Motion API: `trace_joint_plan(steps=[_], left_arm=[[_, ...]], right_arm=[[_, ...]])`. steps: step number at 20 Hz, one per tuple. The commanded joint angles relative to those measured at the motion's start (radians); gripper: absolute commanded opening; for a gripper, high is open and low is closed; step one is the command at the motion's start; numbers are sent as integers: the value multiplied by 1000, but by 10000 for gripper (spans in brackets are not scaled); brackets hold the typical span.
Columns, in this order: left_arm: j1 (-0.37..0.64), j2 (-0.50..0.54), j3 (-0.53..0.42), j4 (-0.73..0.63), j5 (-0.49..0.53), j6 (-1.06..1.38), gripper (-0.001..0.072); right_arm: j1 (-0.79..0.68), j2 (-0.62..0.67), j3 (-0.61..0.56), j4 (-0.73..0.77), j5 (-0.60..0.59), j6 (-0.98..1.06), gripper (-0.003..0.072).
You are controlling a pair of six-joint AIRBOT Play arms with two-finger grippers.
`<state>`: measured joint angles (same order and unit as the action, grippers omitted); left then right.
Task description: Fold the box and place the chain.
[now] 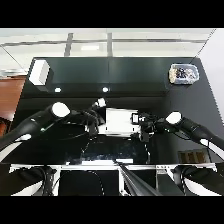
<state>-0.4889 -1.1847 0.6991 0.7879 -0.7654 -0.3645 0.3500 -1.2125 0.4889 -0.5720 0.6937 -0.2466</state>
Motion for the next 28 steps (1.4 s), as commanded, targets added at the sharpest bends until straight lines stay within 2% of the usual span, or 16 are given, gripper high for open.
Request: trace_joint_plan(steps=[1, 3, 4, 5, 7, 9, 10, 14, 19, 26, 27, 28], left_arm=[[115, 109, 2, 315, -30, -547, 24], [225, 106, 1, 415, -115, -961, 26], [292, 90, -2, 397, -190, -1048, 26], [359, 64, -8, 328, -266, -1052, 26], [491, -10, -37, 98, -385, -940, 25], [572, -89, -70, -104, -418, -835, 24], [580, -129, -77, -145, -414, -823, 24], [483, -241, -76, -150, -354, -816, 24], [314, -261, -52, -151, -302, -770, 25], [293, -262, -25, -277, -338, -609, 28], [296, -262, -22, -298, -353, -580, 54], [296, -262, -15, -299, -363, -576, 224]], right_arm=[[1, 0, -1, 0, 1, 1, 5], [1, 0, -1, 0, 1, 1, 4], [1, 0, -1, 0, 1, 1, 4], [1, 0, -1, 0, 1, 1, 5], [1, 0, -1, 0, 1, 1, 5], [1, 0, -1, 0, 1, 1, 5], [1, 0, -1, 0, 1, 1, 4], [1, 0, -1, 0, 1, 1, 5], [1, 0, -1, 0, 1, 1, 4], [1, 0, -1, 0, 1, 1, 4], [1, 0, -1, 0, 1, 1, 4], [1, 0, -1, 0, 1, 0, 5]])
